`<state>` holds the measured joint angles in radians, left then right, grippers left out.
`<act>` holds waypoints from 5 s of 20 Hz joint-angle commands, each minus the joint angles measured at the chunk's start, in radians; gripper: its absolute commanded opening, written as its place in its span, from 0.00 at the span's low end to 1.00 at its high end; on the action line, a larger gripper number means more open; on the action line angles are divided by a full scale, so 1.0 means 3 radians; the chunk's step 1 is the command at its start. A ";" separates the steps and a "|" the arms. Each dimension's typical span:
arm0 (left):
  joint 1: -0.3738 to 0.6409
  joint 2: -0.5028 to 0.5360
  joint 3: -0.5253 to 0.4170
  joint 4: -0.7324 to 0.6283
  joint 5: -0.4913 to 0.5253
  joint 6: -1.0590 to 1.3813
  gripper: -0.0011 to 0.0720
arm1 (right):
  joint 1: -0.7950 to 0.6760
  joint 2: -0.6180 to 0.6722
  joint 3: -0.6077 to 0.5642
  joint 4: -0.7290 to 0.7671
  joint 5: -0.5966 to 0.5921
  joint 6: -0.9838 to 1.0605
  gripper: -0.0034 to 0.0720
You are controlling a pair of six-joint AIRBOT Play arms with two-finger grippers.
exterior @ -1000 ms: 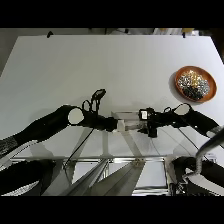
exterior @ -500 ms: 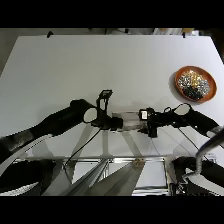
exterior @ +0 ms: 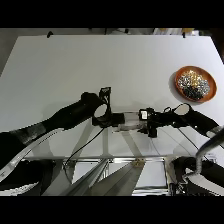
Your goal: Fold the box and place the chain.
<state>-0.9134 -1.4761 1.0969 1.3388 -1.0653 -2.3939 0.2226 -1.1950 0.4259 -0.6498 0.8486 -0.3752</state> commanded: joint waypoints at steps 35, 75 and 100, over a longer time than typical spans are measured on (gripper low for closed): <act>-0.0193 -0.0448 0.0271 0.0126 -0.0053 -0.0337 0.29 | 0.0003 0.0001 0.0000 -0.0001 0.0001 -0.0001 0.51; 0.0856 0.0436 -0.1484 -0.2427 0.1058 0.8213 0.97 | 0.0001 0.0001 0.0000 -0.0001 0.0001 -0.0001 0.51; 0.0542 0.0230 -0.1484 -0.2683 0.1574 0.8055 0.96 | 0.0001 0.0001 0.0000 -0.0001 0.0001 -0.0001 0.51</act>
<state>-0.7353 -1.3983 0.6521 0.5503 -0.6216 0.0196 0.2237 -1.1950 0.4259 -0.6502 0.8490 -0.3756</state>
